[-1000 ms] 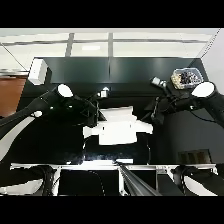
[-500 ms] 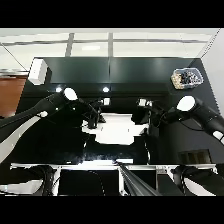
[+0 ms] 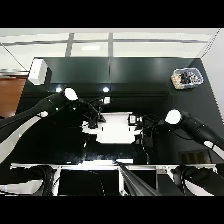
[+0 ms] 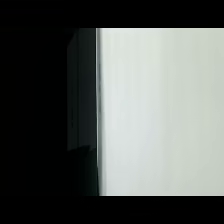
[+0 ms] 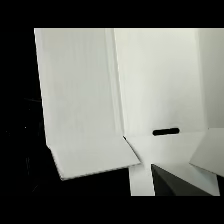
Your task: Fold the box and place the chain.
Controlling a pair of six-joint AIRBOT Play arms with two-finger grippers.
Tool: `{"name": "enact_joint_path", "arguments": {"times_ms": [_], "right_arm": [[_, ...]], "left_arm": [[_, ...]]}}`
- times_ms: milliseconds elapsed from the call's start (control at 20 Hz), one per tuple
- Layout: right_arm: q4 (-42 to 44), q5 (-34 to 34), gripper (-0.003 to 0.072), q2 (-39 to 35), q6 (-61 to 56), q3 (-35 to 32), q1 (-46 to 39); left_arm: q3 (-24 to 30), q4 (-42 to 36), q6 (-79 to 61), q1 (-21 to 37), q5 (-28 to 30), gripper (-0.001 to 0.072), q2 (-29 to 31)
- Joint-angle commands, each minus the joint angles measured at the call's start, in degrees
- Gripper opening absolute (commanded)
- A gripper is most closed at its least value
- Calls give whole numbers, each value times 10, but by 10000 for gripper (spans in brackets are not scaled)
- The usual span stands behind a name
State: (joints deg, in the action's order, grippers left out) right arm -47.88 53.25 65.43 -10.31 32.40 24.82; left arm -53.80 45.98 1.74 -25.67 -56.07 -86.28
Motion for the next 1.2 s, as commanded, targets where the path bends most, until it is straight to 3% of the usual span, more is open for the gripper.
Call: {"name": "enact_joint_path", "arguments": {"times_ms": [0, 250, 550, 650, 1150], "right_arm": [[83, -48, 706, 0, -3, -27, 12], [131, -97, 706, -7, 0, -22, 22], [30, -153, 705, -46, 22, 2, 21], [32, -167, 706, -46, 69, 4, 21], [60, -192, 706, -46, 71, 4, 15]], "left_arm": [[0, 0, 2, 0, 1, 24, 0], [0, 0, 2, 0, 1, 24, 0], [0, 0, 2, 0, 1, 24, 0], [0, 0, 2, 0, 1, 24, 0], [0, 0, 2, 0, 1, 24, 0]]}}
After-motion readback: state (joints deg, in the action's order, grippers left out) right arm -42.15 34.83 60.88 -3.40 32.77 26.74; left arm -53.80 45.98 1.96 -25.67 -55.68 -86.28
